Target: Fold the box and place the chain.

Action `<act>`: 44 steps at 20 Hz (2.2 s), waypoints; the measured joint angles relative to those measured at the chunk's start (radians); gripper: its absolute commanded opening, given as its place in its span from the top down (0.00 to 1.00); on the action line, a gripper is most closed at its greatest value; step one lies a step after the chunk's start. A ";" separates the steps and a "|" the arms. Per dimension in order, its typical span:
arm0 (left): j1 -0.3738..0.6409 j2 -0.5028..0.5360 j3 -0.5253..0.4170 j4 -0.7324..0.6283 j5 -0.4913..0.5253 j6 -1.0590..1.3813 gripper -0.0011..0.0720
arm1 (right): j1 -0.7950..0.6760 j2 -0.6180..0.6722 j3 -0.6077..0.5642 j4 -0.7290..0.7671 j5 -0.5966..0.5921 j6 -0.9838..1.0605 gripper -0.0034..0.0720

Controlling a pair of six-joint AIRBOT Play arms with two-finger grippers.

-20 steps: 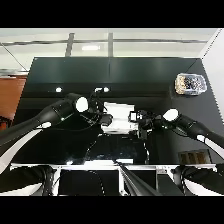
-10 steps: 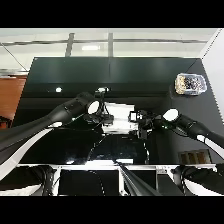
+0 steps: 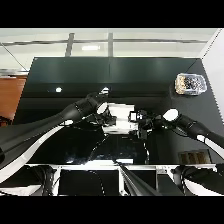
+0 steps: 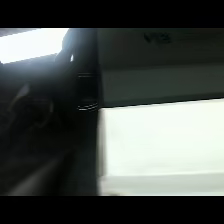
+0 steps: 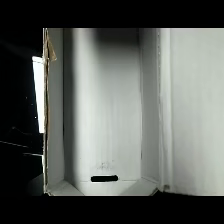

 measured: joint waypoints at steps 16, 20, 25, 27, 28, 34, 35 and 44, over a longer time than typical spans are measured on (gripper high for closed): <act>-0.006 -0.014 0.042 -0.022 -0.011 -0.033 0.95 | 0.000 0.000 0.000 0.000 0.001 0.001 0.78; -0.007 -0.023 0.045 -0.027 -0.010 -0.038 0.95 | -0.001 0.000 0.000 -0.001 0.001 0.001 0.60; -0.007 -0.026 0.045 -0.040 0.006 -0.040 0.95 | -0.001 0.013 0.000 -0.011 -0.029 0.047 0.09; -0.007 -0.027 0.045 -0.041 0.008 -0.040 0.95 | -0.002 0.042 -0.001 -0.047 -0.034 0.071 0.09; -0.007 -0.027 0.045 -0.040 0.007 -0.040 0.95 | -0.002 0.063 0.000 -0.066 -0.026 0.084 0.09; -0.008 -0.028 0.046 -0.035 -0.001 -0.034 0.95 | -0.003 0.131 0.000 -0.214 0.041 0.178 0.17; -0.008 -0.028 0.046 -0.035 -0.003 -0.035 0.95 | -0.003 0.134 0.000 -0.222 0.049 0.184 0.17; -0.008 -0.028 0.045 -0.039 -0.015 -0.035 0.95 | -0.002 0.141 0.000 -0.162 0.066 0.209 0.77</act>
